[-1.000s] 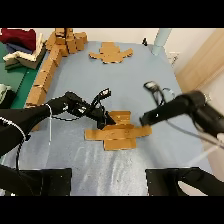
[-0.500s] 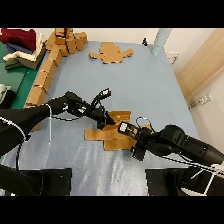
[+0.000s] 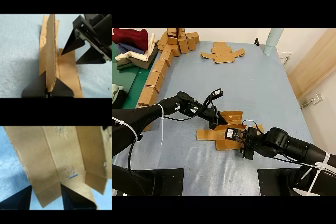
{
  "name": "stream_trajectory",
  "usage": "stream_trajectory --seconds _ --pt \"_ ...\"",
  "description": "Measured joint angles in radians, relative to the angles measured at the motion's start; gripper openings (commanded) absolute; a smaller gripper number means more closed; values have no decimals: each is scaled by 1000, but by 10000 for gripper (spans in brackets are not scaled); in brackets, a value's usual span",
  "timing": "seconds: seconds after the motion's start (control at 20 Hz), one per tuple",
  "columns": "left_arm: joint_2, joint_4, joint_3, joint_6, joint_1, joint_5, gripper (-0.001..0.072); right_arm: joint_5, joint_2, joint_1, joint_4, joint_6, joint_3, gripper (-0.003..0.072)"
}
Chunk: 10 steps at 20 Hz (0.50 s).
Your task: Fold the box.
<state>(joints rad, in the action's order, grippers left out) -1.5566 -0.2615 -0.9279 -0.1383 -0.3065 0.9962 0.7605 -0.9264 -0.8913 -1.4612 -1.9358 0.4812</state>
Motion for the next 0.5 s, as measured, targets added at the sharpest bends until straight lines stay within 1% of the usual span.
stream_trajectory --seconds 0.2,0.5 --pt "0 0 0 0 0 0 13 -32 3 0 57 10 11 556" --pt "0 0 0 0 0 0 13 -47 56 0 105 36 27 556"
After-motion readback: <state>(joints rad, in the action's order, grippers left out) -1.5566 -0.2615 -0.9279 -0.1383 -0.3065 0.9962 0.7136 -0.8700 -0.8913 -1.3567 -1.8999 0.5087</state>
